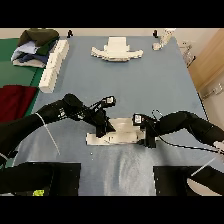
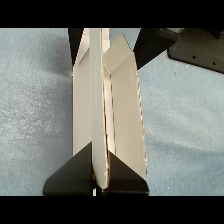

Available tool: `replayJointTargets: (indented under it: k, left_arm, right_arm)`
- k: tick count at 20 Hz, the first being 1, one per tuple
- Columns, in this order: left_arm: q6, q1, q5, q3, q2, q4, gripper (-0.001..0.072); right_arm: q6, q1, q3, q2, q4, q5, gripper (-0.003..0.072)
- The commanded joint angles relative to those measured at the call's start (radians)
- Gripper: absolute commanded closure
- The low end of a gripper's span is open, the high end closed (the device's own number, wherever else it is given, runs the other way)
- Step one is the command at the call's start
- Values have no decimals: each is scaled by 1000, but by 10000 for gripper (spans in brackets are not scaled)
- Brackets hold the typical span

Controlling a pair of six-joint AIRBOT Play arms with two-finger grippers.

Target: Fold the box.

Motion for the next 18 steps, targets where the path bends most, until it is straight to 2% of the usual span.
replayJointTargets:
  k: [1,3,8,10,14,16,18]
  left_arm:
    - [1,0,0,0,0,0,696]
    - [0,0,0,0,0,0,696]
    - [0,0,0,0,0,0,696]
    - [0,0,0,0,0,0,696]
    - [0,0,0,0,0,0,696]
    - [0,0,0,0,0,0,697]
    - [0,0,0,0,0,0,697]
  right_arm:
    - [-18,0,0,-38,6,32,-6]
    - [-18,1,0,-39,5,27,47]
    - [-18,8,-13,-43,-10,44,57]
    - [-18,8,-29,-43,-1,43,115]
    - [-18,8,-34,-38,6,46,117]
    - [-18,8,-35,-30,6,41,175]
    - [-18,8,-36,-23,5,41,174]
